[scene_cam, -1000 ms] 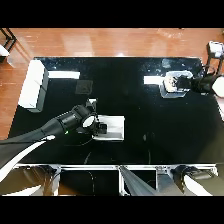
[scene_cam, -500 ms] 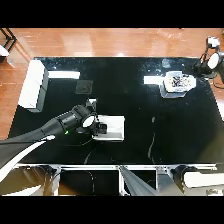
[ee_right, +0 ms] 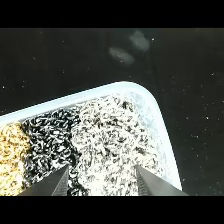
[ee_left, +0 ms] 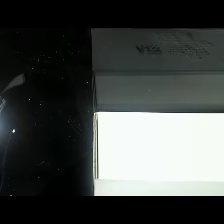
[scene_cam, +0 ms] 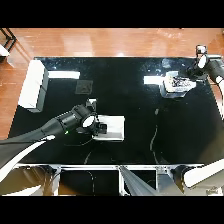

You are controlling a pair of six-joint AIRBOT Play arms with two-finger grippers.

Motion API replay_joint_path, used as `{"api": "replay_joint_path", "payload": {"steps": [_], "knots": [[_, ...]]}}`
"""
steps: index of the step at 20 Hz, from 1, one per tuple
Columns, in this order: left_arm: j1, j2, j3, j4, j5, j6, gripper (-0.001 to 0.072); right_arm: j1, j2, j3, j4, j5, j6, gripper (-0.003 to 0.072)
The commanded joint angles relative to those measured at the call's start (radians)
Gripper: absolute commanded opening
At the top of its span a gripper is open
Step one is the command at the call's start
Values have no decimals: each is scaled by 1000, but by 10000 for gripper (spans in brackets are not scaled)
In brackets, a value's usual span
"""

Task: Fold the box and place the chain.

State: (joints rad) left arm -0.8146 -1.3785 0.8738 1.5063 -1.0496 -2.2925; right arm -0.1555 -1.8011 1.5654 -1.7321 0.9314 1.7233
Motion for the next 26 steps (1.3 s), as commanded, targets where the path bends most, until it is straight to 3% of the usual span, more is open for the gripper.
{"api": "replay_joint_path", "payload": {"steps": [1,8,11,12,18,26], "knots": [[1,0,0,0,1,0,27,0,-20,6,-38,11,-2,460],[1,0,0,0,2,0,27,0,-43,6,-53,-1,-3,434],[1,0,0,0,1,0,27,0,-43,11,-51,22,-3,52],[1,0,0,0,1,0,27,0,-43,21,-45,36,-3,21],[1,0,0,0,-3,0,27,0,30,121,77,91,-93,20],[1,0,0,0,55,0,27,0,389,122,174,214,-131,20]]}}
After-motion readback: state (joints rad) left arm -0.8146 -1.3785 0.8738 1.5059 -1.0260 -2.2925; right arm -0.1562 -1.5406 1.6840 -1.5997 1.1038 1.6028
